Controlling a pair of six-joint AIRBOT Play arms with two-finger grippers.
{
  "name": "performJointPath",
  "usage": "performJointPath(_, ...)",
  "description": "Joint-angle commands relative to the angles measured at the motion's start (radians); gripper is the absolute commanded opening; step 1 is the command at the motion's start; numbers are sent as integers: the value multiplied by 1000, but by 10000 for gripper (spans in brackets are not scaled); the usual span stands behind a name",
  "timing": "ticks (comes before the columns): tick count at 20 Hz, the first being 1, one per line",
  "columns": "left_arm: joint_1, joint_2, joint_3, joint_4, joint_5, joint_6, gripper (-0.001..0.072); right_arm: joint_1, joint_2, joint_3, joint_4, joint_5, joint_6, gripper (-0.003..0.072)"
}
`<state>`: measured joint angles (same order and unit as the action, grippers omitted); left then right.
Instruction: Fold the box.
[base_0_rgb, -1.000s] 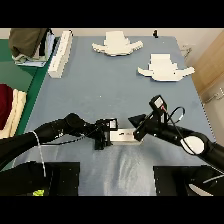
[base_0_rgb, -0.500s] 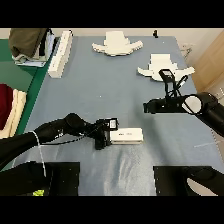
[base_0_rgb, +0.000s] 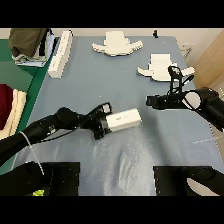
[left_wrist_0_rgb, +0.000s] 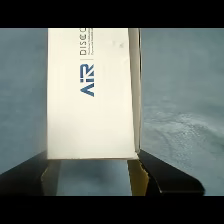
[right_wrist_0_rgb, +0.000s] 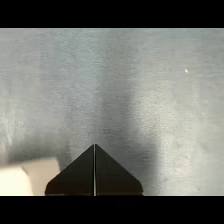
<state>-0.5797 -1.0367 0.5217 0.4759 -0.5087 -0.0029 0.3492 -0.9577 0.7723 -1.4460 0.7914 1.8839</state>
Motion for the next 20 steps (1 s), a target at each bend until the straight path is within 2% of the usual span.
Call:
performJointPath(1,196,45,2,20,81,-139,430,-1,-1,2,-47,0,54,2)
performJointPath(4,468,51,3,56,124,-184,430,-1,-1,2,-47,0,53,2)
performJointPath(6,651,51,3,55,213,-201,430,-1,-1,2,-51,0,53,2)
performJointPath(8,791,49,16,55,286,-204,430,-1,-2,1,-53,-11,54,2)
performJointPath(10,893,27,47,55,307,-204,430,0,-5,1,-53,-26,54,2)
performJointPath(13,948,-70,118,56,298,-203,430,0,-15,1,-53,-50,58,2)
performJointPath(18,947,-242,213,55,294,-203,430,0,-24,1,-53,-72,65,2)
performJointPath(20,944,-292,238,55,264,-203,430,0,-24,1,-53,-72,65,2)
